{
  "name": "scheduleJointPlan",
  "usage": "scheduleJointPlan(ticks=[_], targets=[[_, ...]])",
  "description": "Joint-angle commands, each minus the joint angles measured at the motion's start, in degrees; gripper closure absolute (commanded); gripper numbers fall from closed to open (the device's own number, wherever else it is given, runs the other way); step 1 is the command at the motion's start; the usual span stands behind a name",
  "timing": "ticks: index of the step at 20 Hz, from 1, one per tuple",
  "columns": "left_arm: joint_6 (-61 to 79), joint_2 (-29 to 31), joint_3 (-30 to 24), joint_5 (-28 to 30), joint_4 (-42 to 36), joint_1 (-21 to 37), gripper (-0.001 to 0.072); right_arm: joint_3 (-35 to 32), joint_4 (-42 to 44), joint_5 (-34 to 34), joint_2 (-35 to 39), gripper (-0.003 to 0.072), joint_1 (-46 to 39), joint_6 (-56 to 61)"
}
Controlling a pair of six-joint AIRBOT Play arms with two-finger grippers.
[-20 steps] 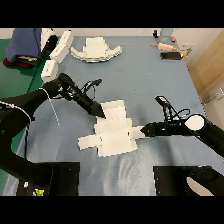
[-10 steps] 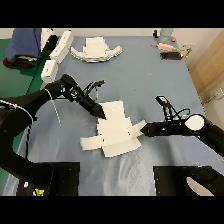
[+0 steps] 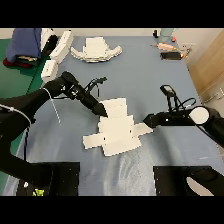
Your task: Fold the box.
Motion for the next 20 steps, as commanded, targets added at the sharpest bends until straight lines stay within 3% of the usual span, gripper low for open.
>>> scheduleJointPlan(ticks=[1,2,3,4,5,8,13,17,20], targets=[[7.04,5.51,-0.44,6.93,4.46,-4.0,0.07,8.55,-6.34,1.86,0.07,0.008,-0.04,9.11],[9.01,7.76,-1.33,9.75,5.11,-5.73,0.07,10.78,-5.84,2.43,0.07,0.0086,-0.04,11.23],[11.04,9.64,-2.45,12.31,5.07,-7.21,0.07,12.57,-3.56,3.28,0.07,0.0229,-0.02,11.82],[12.59,11.41,-3.78,15.08,5.07,-8.57,0.07,13.42,-0.83,4.35,0.04,0.054,0.04,10.67],[13.84,13.09,-5.29,18.25,5.05,-9.88,0.07,13.4,1.55,5.25,0.02,0.0684,0.11,8.66],[18.05,16.55,-9.44,26.36,4.81,-13.44,0.07,11.23,2.27,8.07,-0.96,0.0684,1.73,7.93],[22.18,21.79,-18.1,40.02,4.81,-18.36,0.07,1.92,2.1,6.14,-1.14,0.0685,4.42,10.1],[22.27,24.13,-20.48,39.47,4.57,-18.56,0.07,-5.81,-0.44,-1.92,-1.79,0.0685,4.35,11.63],[22.49,25.31,-20.5,38.45,4.9,-20.02,0.07,-6.91,-3.85,-5.35,-4.0,0.0685,4.33,12.04]])
